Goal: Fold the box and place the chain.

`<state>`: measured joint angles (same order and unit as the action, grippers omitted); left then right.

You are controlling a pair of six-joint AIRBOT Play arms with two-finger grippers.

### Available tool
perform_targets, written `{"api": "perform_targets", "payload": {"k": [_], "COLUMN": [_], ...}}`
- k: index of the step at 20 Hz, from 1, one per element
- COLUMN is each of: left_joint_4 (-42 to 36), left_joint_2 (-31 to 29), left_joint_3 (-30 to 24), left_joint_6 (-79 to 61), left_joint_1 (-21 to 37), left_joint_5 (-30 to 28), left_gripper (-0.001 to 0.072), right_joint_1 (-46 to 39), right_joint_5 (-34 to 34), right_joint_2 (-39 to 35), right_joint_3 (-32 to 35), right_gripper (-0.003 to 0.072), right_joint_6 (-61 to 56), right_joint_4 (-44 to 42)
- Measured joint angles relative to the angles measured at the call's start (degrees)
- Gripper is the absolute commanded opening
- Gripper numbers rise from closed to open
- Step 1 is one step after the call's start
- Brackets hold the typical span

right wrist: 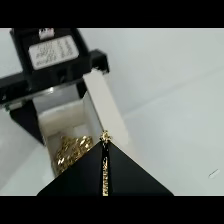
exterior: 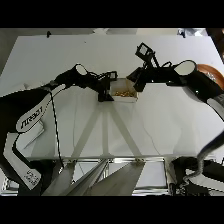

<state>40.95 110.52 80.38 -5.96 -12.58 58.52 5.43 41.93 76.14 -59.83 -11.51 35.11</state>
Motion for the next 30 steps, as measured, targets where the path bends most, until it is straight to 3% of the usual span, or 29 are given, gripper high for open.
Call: {"api": "perform_targets", "payload": {"k": [8, 9, 10, 11, 12, 21, 25, 30], "left_joint_4": [0.0, 0.02, 0.02, 0.0, 0.02, 0.0, 0.02, 0.02], "left_joint_2": [0.0, 0.0, 0.0, 0.0, 0.0, 0.0, 0.0, 0.0], "left_joint_3": [0.0, 0.0, 0.0, 0.0, 0.0, 0.0, 0.0, 0.0], "left_joint_6": [0.0, 0.0, 0.0, 0.0, 0.0, 0.0, 0.0, 0.0], "left_joint_1": [0.0, 0.0, 0.0, 0.0, 0.0, 0.0, 0.0, 0.0], "left_joint_5": [0.0, 0.0, 0.0, 0.0, 0.0, 0.0, 0.0, 0.0], "left_gripper": [0.0019, 0.0019, 0.0019, 0.0019, 0.0019, 0.0019, 0.0019, 0.0019], "right_joint_1": [0.04, 0.04, 0.07, 0.07, 0.07, -6.14, -10.84, -12.87], "right_joint_5": [-0.46, -0.17, 0.17, 0.55, 1.2, 15.56, 17.51, 17.14], "right_joint_2": [0.0, 0.0, 0.0, 0.0, -0.02, -1.49, 1.09, 9.25], "right_joint_3": [-2.62, -2.69, -2.75, -2.78, -2.8, -2.51, -1.62, -1.31], "right_gripper": [0.0016, 0.0088, 0.0228, 0.0321, 0.0334, 0.0333, 0.0333, 0.0332], "right_joint_6": [1.03, 1.03, 1.01, 1.03, 1.01, 0.59, 8.72, 20.63], "right_joint_4": [-2.84, -2.75, -2.47, -2.05, -1.49, 12.41, 18.25, 16.13]}}
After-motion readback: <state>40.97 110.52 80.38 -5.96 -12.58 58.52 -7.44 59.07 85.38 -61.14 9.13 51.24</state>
